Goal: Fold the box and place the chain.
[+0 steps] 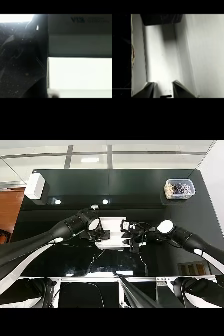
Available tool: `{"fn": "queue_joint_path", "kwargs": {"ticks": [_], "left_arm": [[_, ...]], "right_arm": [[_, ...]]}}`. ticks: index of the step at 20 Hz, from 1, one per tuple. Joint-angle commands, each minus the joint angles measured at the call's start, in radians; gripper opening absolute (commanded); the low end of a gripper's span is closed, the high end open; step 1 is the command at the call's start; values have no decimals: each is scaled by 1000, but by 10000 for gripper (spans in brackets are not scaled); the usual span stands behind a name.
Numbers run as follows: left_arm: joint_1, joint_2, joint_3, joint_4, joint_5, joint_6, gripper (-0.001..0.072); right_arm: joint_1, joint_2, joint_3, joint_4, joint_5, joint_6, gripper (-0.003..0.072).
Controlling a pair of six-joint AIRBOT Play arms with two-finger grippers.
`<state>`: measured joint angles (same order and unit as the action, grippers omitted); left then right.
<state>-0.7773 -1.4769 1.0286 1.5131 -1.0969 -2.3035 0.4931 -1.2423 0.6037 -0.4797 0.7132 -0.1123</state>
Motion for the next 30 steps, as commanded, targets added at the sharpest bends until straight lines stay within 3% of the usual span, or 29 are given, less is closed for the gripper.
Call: {"fn": "queue_joint_path", "kwargs": {"ticks": [1, 2, 3, 4, 6, 7, 9, 12, 14, 15, 17, 20, 23, 26, 30], "left_arm": [[1, 0, 1, -3, 0, 0, 31], [1, 0, 1, -3, 0, 0, 30], [1, 0, 1, -3, 0, 0, 31], [1, 0, 1, -3, 0, 0, 30], [1, 0, 1, -3, -4, 0, 30], [1, 0, 1, -3, -4, 0, 30], [1, 0, 0, -3, -4, 0, 30], [1, 0, 0, -3, -3, 0, 31], [1, 0, 0, -3, -4, 0, 30], [1, 0, 0, -3, -4, 0, 30], [1, 0, 0, -3, -4, 0, 30], [1, 0, 0, -3, -4, 0, 31], [1, -1, 0, -3, -4, 0, 30], [1, -1, 0, -3, -4, 0, 30], [1, -1, 0, -3, -4, 0, 30]], "right_arm": [[1, -1, 0, 8, 2, 1, 202], [1, -1, 0, 8, -2, 1, 251], [1, -1, 0, 7, -2, 1, 373], [0, -1, 0, 5, -2, 3, 246], [-5, -1, 0, 3, -2, 31, 154], [-16, 4, 1, 4, 10, 88, 18], [-60, 39, 12, -43, 64, 319, 14], [-188, 132, 87, -267, 292, 703, 14], [-328, 185, 147, -397, 467, 973, 14], [-417, 205, 162, -454, 515, 1153, 14], [-599, 219, 148, -468, 562, 1271, 14], [-784, 205, 35, -366, 482, 1321, 14], [-804, 160, -87, -339, 427, 1350, 14], [-689, 105, -167, -207, 388, 1306, 14], [-433, 24, -160, 16, 205, 1252, 14]]}}
